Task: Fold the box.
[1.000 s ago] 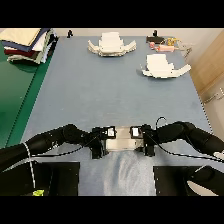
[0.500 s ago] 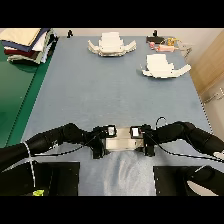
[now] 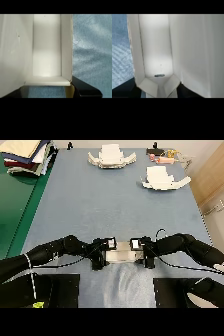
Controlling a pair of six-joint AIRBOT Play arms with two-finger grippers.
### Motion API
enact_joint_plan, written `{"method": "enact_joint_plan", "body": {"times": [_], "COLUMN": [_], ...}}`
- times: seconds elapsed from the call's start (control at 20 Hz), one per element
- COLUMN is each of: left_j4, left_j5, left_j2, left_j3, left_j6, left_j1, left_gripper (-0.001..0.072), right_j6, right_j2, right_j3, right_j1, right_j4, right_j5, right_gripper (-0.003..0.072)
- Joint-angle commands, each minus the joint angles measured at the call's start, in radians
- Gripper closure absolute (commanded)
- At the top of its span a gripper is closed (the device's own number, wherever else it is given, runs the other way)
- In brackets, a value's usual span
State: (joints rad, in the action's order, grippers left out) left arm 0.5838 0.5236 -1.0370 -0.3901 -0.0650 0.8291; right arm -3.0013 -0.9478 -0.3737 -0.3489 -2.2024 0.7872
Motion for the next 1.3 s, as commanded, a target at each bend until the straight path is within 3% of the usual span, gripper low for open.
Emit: {"method": "enact_joint_plan", "body": {"times": [0.0,0.55,0.6,0.65,0.85,1.25], "left_j4": [-0.001,0.0,0.0,0.0,-0.001,0.0], "left_j5": [0.002,0.001,0.002,0.003,0.003,0.003], "left_j2": [0.0,0.0,0.0,0.0,0.0,0.0], "left_j3": [0.0,0.0,0.0,0.0,0.0,0.0], "left_j6": [0.008,-0.003,-0.003,-0.003,-0.003,-0.003], "left_j1": [0.0,0.0,0.0,0.0,0.0,0.0], "left_gripper": [0.0321,0.0322,0.0322,0.0322,0.0322,0.0322], "right_j6": [0.0,0.0,0.0,0.0,0.011,0.54], "right_j2": [0.0,0.0,0.0,0.002,0.047,0.269], "right_j3": [0.0,0.0,-0.001,-0.002,-0.003,-0.072], "right_j1": [0.0,0.0,0.0,0.0,0.0,0.0], "right_j4": [0.0,0.008,0.008,0.008,0.024,0.393], "right_j5": [0.0,-0.001,-0.002,-0.002,0.0,0.155], "right_gripper": [0.0137,0.0137,0.0117,-0.0034,-0.0034,-0.0034]}}
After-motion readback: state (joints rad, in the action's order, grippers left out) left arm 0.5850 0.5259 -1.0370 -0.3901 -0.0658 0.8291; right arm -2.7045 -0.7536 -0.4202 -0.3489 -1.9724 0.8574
